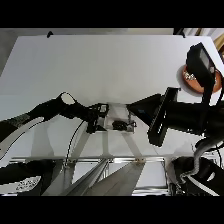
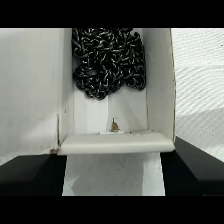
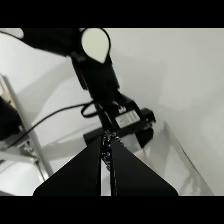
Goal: Fold the box and place the chain.
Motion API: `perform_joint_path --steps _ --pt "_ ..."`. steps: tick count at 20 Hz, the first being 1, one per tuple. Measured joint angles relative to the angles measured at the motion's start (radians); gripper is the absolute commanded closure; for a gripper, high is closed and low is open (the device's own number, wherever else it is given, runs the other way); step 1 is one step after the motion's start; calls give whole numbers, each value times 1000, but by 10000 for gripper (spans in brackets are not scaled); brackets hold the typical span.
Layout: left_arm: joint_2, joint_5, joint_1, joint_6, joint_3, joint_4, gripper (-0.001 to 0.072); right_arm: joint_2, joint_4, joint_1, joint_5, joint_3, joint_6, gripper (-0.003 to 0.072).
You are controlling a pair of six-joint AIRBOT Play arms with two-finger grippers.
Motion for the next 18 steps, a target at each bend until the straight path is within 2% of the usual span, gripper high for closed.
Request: perform_joint_path --steps 8,13,18 --pt "0 0 0 0 0 0 497 0 20 29 -127 2 -8 672" --pt "0 0 0 0 0 0 497 -47 12 30 -69 2 -10 672" --pt "0 0 0 0 0 0 497 -232 -6 30 -15 2 -10 672"
